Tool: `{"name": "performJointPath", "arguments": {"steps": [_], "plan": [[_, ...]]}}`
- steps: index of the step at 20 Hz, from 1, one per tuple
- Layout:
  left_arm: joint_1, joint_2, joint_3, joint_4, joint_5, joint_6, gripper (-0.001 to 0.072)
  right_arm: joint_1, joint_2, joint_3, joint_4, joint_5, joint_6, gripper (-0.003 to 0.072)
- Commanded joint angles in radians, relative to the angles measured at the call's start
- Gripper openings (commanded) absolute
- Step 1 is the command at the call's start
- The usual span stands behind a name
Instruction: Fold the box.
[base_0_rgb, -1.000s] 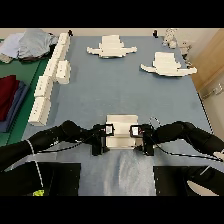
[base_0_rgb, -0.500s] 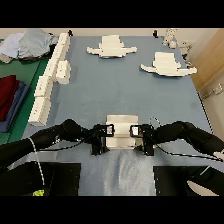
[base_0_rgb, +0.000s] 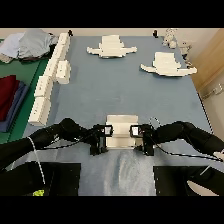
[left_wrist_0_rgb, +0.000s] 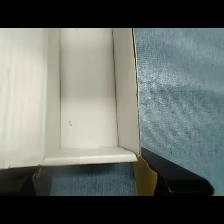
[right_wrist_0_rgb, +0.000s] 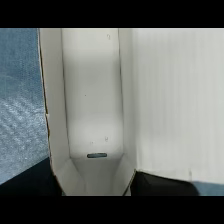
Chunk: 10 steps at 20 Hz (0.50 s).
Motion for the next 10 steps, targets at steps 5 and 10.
{"name": "performJointPath", "arguments": {"steps": [5,10], "plan": [[0.003,0.0,0.001,-0.092,-0.002,0.095,0.0695,0.0,0.0,0.001,0.0,0.0,0.001,0.0483],[0.003,0.0,0.0,-0.09,0.032,0.089,0.0692,0.0,0.0,0.001,0.0,0.0,0.001,0.0483]]}}
